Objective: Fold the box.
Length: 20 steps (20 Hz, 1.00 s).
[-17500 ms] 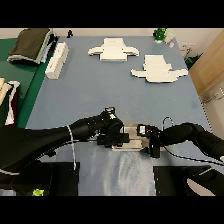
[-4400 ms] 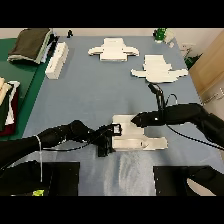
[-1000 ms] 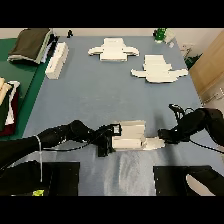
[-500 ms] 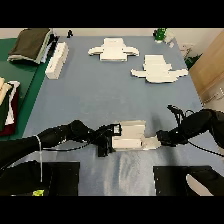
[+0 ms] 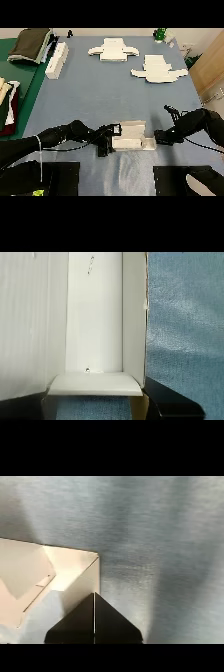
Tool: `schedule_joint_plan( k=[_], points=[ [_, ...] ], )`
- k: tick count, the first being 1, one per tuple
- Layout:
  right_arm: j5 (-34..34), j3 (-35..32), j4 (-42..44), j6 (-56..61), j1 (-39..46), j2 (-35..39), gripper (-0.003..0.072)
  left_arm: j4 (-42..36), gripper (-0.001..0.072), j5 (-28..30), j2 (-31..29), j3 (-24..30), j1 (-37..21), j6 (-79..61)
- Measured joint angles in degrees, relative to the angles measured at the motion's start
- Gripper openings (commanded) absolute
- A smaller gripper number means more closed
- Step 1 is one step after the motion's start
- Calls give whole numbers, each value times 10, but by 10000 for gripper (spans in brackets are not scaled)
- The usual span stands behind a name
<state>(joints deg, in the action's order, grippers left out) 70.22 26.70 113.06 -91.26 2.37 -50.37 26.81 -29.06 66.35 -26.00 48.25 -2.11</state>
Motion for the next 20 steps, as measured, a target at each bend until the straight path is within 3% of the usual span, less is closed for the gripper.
schedule_joint_plan(
  k=[6, 13, 18, 20],
  points=[
    [-7, 0, -55, 31, 0, 0, 5, 0, 424, 0, 0, 0, 0, 0],
    [-11, 0, 6, -8, 0, -33, 5, 0, 424, 0, 0, 0, 0, 0],
    [15, 1, 50, -30, 0, 1, 10, 0, 425, 0, 0, 0, 0, 0],
    [25, 1, 63, -34, 0, 21, 171, 0, 424, 0, 0, 0, 0, 0]
  ],
)
